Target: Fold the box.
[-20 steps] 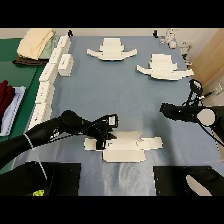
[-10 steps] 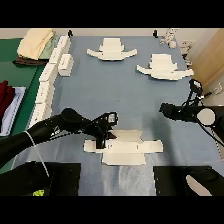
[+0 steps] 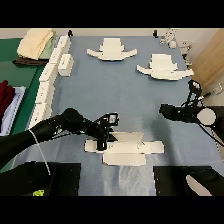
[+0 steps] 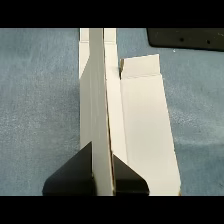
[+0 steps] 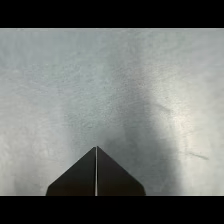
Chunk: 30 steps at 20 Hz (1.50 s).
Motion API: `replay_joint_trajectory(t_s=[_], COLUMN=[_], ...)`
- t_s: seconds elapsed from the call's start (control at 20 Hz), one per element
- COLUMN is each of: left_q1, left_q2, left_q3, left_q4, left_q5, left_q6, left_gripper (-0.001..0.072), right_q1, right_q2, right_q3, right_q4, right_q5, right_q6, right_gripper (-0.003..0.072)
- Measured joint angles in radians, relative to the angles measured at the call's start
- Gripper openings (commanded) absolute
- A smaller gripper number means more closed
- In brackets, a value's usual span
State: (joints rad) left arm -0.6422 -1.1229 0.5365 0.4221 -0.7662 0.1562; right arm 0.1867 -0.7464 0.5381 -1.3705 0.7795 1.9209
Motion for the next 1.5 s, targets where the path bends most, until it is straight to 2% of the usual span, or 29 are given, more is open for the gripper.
replay_joint_trajectory(t_s=[0.15, 0.35, 0.55, 0.75, 0.8, 0.85, 0.95, 1.0, 1.2, 1.5], left_q1=[0.000, 0.000, 0.000, 0.000, 0.000, 0.000, 0.000, 0.000, 0.000, 0.000], left_q2=[-0.001, -0.001, -0.001, -0.001, -0.001, -0.001, -0.002, -0.002, -0.002, -0.002], left_q3=[0.000, -0.001, -0.001, -0.001, -0.001, -0.001, -0.001, -0.001, -0.001, -0.001], left_q4=[0.002, 0.003, 0.003, 0.004, 0.004, 0.004, 0.004, 0.004, 0.004, 0.004], left_q5=[0.004, 0.005, 0.005, 0.005, 0.005, 0.005, 0.005, 0.005, 0.005, 0.005], left_q6=[0.000, 0.000, 0.000, 0.000, 0.000, 0.000, 0.000, 0.000, 0.000, 0.000], left_gripper=[0.0018, 0.0019, 0.0018, 0.0018, 0.0018, 0.0018, 0.0019, 0.0018, 0.0018, 0.0018], right_q1=[0.006, 0.074, 0.273, 0.563, 0.639, 0.714, 0.858, 0.921, 1.073, 1.126], right_q2=[0.008, 0.082, 0.193, 0.222, 0.214, 0.200, 0.160, 0.135, 0.021, -0.124], right_q3=[0.000, 0.000, -0.002, -0.034, -0.042, -0.049, -0.058, -0.060, -0.065, -0.066], right_q4=[0.055, 0.109, 0.183, 0.211, 0.209, 0.197, 0.127, 0.068, -0.148, -0.328], right_q5=[0.077, 0.300, 0.452, 0.482, 0.468, 0.450, 0.406, 0.383, 0.301, 0.145], right_q6=[-0.037, -0.035, -0.018, -0.061, -0.092, -0.128, -0.202, -0.228, -0.293, -0.319], right_gripper=[-0.0002, -0.0002, -0.0002, 0.0015, 0.0157, 0.0389, 0.0615, 0.0696, 0.0705, 0.0705])
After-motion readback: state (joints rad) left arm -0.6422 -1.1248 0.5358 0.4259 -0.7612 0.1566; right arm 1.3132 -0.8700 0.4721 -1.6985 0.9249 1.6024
